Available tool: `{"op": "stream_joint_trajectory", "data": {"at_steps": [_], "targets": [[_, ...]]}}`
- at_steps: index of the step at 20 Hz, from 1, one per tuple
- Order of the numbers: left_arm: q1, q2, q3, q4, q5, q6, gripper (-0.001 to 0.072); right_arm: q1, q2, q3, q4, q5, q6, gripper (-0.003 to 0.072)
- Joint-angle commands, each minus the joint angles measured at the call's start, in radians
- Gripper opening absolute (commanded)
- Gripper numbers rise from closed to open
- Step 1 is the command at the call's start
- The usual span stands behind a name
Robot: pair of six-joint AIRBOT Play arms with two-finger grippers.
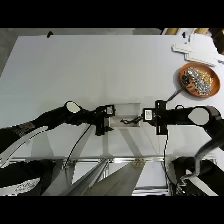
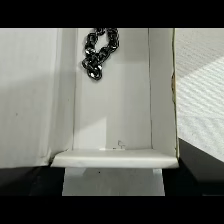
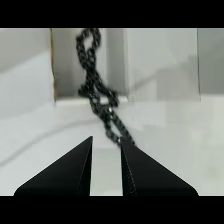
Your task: Fold the box and place the chain.
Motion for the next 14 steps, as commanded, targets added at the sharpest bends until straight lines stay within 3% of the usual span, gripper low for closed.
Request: {"op": "stream_joint_trajectory", "data": {"at_steps": [1,5,14], "targets": [[0.000,0.000,0.000,0.000,0.000,0.000,0.0252,-0.052,-0.076,0.000,-0.011,-0.003,-0.076,0.0206],[0.000,0.000,0.000,0.000,0.000,0.000,0.0252,-0.051,-0.191,0.000,0.159,-0.011,-0.238,0.0202],[0.000,0.000,0.000,0.000,0.000,0.000,0.0252,-0.048,-0.253,-0.001,0.267,-0.033,-0.266,0.0200]]}}
